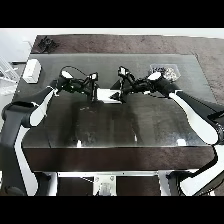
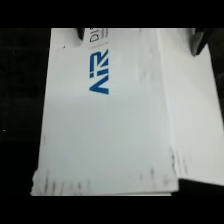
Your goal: Fold the box and place the chain.
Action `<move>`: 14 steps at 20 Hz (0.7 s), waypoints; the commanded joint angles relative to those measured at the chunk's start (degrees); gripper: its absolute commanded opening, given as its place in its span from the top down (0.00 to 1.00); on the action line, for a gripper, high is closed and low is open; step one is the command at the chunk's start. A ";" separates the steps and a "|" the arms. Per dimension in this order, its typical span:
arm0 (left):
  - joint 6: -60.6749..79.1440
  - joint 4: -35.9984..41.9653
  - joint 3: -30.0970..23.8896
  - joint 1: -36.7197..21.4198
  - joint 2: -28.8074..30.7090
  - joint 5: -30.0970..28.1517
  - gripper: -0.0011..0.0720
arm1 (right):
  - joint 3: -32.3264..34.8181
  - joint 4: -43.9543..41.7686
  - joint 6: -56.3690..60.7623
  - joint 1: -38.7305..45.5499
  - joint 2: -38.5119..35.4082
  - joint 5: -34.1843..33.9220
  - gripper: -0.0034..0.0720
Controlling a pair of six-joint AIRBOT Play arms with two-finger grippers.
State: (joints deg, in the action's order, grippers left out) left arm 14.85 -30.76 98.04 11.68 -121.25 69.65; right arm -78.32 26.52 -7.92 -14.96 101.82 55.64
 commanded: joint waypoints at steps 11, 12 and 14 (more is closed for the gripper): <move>0.02 -0.02 0.00 -0.04 0.02 0.00 0.40 | -1.55 -4.02 -1.77 -0.20 -1.33 -2.03 0.27; 0.02 -0.02 0.00 -0.04 0.02 0.00 0.40 | -1.53 -3.89 -1.77 -0.15 -1.31 -2.03 0.29; 0.00 -0.02 0.00 -0.04 0.02 0.00 0.40 | -1.53 -3.10 -1.79 -0.13 -1.27 -2.08 0.41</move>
